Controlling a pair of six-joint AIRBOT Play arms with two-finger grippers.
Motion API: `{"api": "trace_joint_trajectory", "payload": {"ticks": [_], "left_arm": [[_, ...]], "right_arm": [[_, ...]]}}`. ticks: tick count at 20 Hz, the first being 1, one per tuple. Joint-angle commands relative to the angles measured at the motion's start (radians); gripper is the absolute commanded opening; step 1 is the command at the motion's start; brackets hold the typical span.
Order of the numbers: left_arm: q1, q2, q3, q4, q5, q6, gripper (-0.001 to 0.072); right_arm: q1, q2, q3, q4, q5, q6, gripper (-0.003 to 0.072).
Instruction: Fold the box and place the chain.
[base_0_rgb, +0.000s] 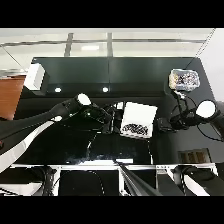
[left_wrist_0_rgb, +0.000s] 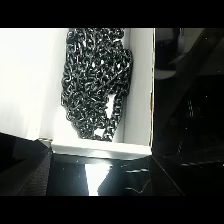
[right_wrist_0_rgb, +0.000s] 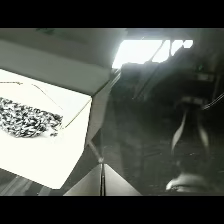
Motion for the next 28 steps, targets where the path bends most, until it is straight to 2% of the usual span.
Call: {"api": "trace_joint_trajectory", "payload": {"ticks": [1,8,13,16,28], "left_arm": [[0.000,0.000,0.001,0.000,0.002,-0.001,0.0701],[0.000,0.000,0.001,-0.001,0.002,-0.001,0.0702],[-0.001,0.000,0.001,0.000,-0.005,-0.001,0.0701],[-0.001,0.000,0.001,0.000,-0.053,-0.001,0.0699],[0.037,0.000,0.001,0.024,-0.053,-0.025,0.0700]], "right_arm": [[0.001,-0.057,0.000,0.051,0.013,0.015,0.0010],[0.050,-0.145,0.000,0.117,-0.046,0.005,0.0010],[0.065,-0.156,0.000,0.142,-0.109,0.005,0.0011],[0.065,-0.156,0.000,0.141,-0.111,0.005,0.0010],[0.065,-0.156,0.000,0.140,-0.112,0.005,0.0010]]}}
